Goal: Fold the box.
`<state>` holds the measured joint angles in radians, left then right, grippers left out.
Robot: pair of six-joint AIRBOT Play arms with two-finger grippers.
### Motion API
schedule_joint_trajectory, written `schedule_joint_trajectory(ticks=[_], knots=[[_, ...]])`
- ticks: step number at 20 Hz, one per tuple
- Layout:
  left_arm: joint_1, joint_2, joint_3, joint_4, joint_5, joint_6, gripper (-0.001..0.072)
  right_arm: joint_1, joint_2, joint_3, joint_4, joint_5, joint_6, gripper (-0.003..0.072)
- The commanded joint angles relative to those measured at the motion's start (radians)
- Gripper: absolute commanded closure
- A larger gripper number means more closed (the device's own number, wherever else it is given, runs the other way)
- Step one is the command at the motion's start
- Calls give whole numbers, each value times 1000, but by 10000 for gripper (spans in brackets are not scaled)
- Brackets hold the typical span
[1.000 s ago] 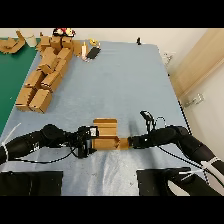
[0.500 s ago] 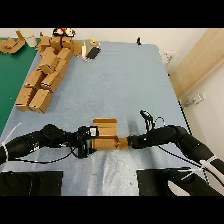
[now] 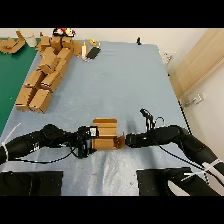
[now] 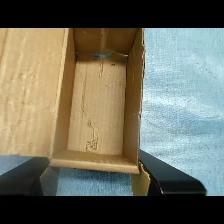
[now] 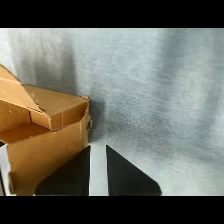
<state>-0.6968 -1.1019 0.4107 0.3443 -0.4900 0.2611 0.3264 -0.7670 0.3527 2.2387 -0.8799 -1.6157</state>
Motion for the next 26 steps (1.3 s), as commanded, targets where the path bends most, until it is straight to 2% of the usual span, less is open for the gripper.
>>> schedule_joint_trajectory(ticks=[1,4,5,6,13,15,17,19,23,26], knots=[[0,0,1,0,0,0,112,0,20,15,10,5,0,523],[0,0,1,0,0,0,112,0,20,34,23,-12,0,509],[0,0,1,0,0,0,112,5,20,41,25,-19,0,362],[0,0,1,0,0,0,112,14,20,48,26,-18,0,296],[0,0,1,0,0,0,112,142,-20,53,23,63,82,299],[0,0,1,0,0,0,112,190,-43,77,-37,80,169,330],[0,0,1,0,0,0,112,251,-78,124,-163,74,304,348],[0,0,1,0,0,0,112,331,-124,183,-337,35,489,348],[0,0,1,0,0,0,112,497,-253,357,-650,-172,818,348],[0,0,1,0,0,0,112,555,-356,480,-709,-260,896,348]])
